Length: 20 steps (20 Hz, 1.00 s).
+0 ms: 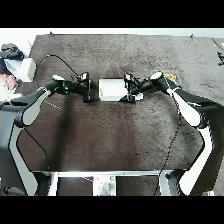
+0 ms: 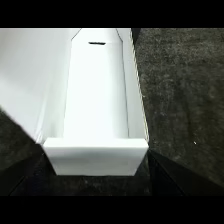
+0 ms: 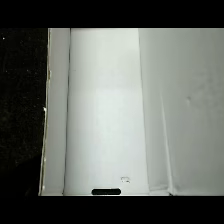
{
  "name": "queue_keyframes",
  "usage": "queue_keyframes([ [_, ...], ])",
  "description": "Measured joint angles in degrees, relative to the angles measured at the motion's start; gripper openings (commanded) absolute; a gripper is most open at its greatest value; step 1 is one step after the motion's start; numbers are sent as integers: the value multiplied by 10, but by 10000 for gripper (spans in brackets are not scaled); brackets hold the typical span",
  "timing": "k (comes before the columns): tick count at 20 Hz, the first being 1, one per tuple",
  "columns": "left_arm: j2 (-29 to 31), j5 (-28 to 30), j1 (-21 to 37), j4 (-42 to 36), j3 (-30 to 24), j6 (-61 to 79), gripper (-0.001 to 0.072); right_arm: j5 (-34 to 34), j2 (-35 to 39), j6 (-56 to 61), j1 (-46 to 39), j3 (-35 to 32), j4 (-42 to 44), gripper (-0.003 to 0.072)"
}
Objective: Fold the box and place the chain.
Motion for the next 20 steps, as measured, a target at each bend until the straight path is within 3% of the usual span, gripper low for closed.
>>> queue_keyframes([
  [20,-23,32,-31,-27,0,14,715,1,0,0,0,0,0,525],
])
